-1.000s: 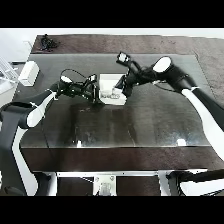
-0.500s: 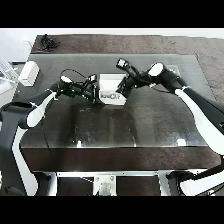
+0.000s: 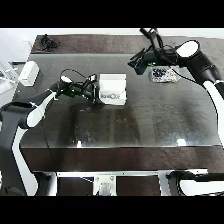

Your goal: Fold the box and place the chain.

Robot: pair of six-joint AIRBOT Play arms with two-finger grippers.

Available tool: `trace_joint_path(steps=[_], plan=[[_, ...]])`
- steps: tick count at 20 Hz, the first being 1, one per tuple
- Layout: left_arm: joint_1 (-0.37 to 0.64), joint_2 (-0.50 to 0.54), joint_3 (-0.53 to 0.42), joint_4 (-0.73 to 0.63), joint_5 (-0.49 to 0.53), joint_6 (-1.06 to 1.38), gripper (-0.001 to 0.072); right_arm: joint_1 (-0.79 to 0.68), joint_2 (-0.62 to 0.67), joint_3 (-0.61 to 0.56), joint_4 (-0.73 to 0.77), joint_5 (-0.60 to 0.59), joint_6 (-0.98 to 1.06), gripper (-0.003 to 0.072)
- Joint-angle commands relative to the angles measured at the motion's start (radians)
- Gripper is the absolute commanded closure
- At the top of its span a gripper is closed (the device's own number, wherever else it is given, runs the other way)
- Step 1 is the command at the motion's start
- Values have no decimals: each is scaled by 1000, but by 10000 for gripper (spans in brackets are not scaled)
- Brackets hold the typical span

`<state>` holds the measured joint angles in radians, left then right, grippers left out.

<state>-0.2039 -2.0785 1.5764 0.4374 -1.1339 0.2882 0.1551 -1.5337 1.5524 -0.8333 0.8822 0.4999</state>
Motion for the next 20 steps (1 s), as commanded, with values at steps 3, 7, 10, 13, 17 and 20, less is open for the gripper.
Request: trace_joint_path(steps=[3,7,10,13,17,20], plan=[[0,-1,0,0,0,0,338,-139,-172,70,202,108,20,386],[0,-1,0,0,0,0,338,-128,-314,170,236,164,21,387],[0,-1,0,0,0,0,339,-91,-367,188,229,221,24,390],[0,-1,0,0,-1,0,338,-63,-381,188,154,234,24,442],[0,-1,0,0,-1,0,339,-43,-380,193,141,265,24,447],[0,-1,0,0,0,0,338,-26,-380,219,128,405,24,405]])
